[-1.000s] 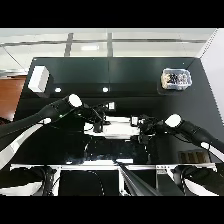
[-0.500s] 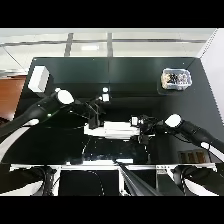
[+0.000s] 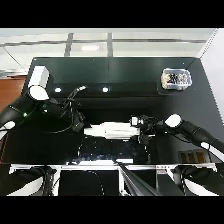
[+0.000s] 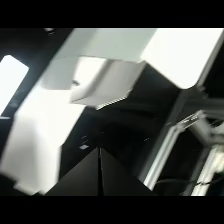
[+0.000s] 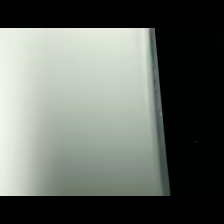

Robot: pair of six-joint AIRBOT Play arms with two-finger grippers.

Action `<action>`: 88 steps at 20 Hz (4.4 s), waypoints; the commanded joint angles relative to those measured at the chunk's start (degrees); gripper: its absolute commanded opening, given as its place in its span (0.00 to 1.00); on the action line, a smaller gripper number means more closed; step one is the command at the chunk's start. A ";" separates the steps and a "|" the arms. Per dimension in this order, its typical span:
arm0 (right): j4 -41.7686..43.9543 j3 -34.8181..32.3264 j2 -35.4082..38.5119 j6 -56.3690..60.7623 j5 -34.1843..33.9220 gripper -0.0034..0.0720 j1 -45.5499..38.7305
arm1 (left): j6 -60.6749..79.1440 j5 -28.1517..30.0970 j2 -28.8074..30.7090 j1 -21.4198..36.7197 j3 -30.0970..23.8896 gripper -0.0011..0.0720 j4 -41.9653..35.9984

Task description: Fold the box and place the chain.

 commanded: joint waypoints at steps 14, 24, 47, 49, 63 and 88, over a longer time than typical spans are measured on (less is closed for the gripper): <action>0.02 -0.04 0.00 0.04 0.02 0.05 0.07 | 5.55 33.07 -3.63 -8.55 -3.54 0.05 -21.33; 0.04 -0.02 0.02 0.04 -0.02 0.05 0.07 | 5.46 30.75 -12.41 -12.26 -3.54 0.05 -18.71; 0.04 -0.04 0.02 0.04 -0.04 0.05 0.07 | 31.45 23.56 16.04 -2.78 -12.83 0.62 10.01; 0.02 -0.04 0.02 0.04 -0.04 0.05 0.07 | 38.80 25.31 12.11 -5.42 -12.07 0.99 8.85; 0.02 -0.02 0.02 0.04 -0.02 0.05 0.07 | 40.87 28.20 -0.31 -15.61 -9.27 0.54 -0.66; 0.02 -0.04 0.02 0.04 -0.02 0.05 0.07 | 38.86 33.42 -4.44 -20.13 -9.14 0.32 -10.86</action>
